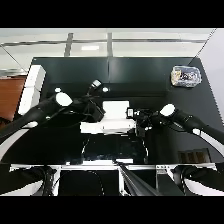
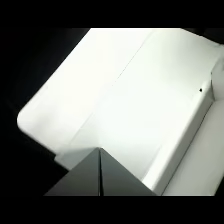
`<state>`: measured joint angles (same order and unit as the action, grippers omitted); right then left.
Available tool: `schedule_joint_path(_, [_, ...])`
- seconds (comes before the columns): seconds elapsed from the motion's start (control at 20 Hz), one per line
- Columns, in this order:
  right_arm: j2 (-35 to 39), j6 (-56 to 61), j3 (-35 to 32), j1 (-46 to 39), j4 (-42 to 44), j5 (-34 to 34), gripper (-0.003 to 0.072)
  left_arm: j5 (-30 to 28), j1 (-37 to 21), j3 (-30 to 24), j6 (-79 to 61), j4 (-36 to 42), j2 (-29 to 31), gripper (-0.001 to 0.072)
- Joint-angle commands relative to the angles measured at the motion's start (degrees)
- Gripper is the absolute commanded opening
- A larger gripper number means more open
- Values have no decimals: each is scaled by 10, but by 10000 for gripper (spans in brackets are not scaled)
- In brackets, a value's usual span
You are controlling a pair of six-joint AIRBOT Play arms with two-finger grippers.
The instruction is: Fold the box and place the chain.
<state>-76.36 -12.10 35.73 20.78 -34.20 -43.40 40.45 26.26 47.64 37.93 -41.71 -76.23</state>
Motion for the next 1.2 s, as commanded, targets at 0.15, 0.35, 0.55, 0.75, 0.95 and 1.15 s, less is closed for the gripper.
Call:
schedule_joint_path(0.15, [0,1,0,0,1,2,126,60,-59,-57,-62,-55,173,29])
schedule_joint_path(0.35, [0,1,0,0,1,2,126,135,-39,-115,-261,-84,197,295])
schedule_joint_path(0.55, [0,1,0,0,0,2,126,9,-9,-141,-375,-113,175,705])
schedule_joint_path(0.75, [0,1,0,0,0,2,126,16,-8,-137,-409,-112,116,694])
schedule_joint_path(0.95, [0,1,0,0,0,2,126,17,-9,-137,-462,1,83,673])
schedule_joint_path(1.15, [0,1,0,0,0,2,126,22,-9,-137,-515,66,65,458])
